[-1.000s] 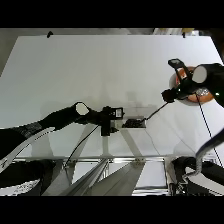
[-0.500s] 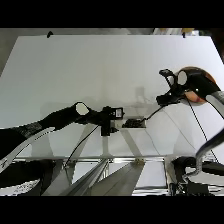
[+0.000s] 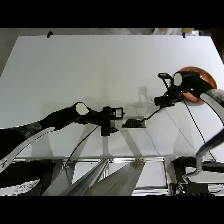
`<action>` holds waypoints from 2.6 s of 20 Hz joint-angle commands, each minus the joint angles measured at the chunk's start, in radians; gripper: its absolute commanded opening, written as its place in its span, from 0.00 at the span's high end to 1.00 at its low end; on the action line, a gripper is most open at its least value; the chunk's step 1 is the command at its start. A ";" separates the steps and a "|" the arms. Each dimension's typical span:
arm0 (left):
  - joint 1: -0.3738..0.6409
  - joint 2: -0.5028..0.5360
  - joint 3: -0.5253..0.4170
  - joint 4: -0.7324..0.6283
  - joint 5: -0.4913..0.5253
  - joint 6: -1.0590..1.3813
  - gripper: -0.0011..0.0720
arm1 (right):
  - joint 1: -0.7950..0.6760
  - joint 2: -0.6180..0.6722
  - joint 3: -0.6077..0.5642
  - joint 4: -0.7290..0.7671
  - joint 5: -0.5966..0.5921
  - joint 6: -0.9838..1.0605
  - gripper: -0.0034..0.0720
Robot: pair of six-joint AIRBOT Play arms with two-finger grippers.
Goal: Fold the box and place the chain.
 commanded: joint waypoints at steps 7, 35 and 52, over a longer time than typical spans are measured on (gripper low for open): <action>-0.001 0.001 0.000 0.000 0.000 0.000 0.70 | 0.077 0.175 -0.001 0.019 0.097 -0.020 0.94; 0.000 0.001 0.000 0.000 0.000 0.000 0.70 | 0.476 0.663 -0.001 0.484 -0.125 -0.020 0.94; -0.001 0.001 0.000 0.000 0.000 0.000 0.70 | 0.475 0.629 -0.002 0.362 -0.092 -0.013 0.94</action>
